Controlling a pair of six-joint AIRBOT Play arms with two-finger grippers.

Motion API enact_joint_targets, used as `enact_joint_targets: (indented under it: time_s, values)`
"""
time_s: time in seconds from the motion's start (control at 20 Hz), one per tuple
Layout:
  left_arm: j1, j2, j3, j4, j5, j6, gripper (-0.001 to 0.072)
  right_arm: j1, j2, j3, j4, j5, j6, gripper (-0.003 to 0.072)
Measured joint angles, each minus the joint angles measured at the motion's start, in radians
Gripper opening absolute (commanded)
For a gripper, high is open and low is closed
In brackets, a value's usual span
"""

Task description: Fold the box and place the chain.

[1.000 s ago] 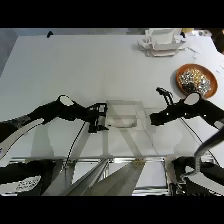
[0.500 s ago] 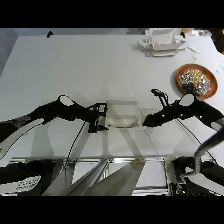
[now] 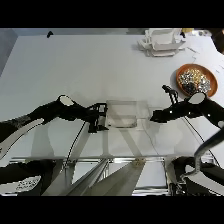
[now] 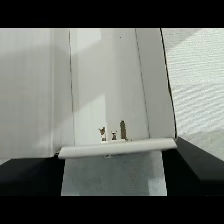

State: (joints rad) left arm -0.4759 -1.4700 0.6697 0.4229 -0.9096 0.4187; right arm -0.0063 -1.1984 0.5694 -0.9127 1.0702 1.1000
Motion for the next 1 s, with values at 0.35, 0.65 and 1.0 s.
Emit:
enact_joint_targets:
  time_s: [0.35,0.65,1.0]
  values:
    - [0.0,0.0,0.0,0.0,0.0,0.0,0.0192,0.029,-0.072,-0.003,0.05,-0.014,-0.006,0.0019]
    - [0.0,0.0,0.0,0.0,0.0,0.0,0.0192,0.039,-0.089,-0.003,0.109,-0.017,-0.027,0.0019]
    - [0.0,0.0,0.0,0.0,0.0,0.0,0.0192,0.04,-0.047,-0.003,0.241,0.026,-0.104,0.0071]
